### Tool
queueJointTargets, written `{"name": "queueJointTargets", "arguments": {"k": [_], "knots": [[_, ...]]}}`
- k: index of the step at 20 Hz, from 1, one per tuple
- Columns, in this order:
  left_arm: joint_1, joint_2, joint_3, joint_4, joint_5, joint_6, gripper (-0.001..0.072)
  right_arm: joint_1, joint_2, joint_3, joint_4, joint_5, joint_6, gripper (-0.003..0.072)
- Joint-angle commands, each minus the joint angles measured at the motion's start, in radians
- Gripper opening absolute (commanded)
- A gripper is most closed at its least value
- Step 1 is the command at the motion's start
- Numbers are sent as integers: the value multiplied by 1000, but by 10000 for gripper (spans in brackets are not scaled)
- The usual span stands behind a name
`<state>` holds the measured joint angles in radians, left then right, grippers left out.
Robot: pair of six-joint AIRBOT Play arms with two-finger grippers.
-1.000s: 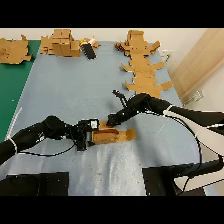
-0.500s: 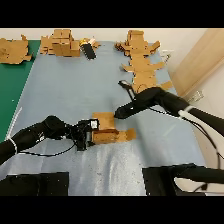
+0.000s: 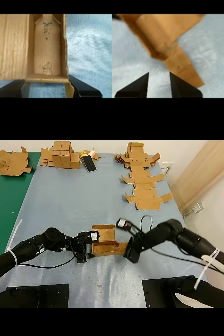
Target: Fold the box.
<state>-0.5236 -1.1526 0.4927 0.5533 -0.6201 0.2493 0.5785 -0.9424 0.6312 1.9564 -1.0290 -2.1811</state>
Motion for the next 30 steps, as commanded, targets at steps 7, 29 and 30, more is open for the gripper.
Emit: {"name": "queueJointTargets", "arguments": {"k": [7,29,30], "knots": [[0,0,1,0,0,0,430,97,-11,-76,-146,400,-203,470],[0,0,1,0,0,0,430,97,-75,-76,178,423,-570,306],[0,0,1,0,0,0,430,97,-74,-76,179,423,-570,310]]}}
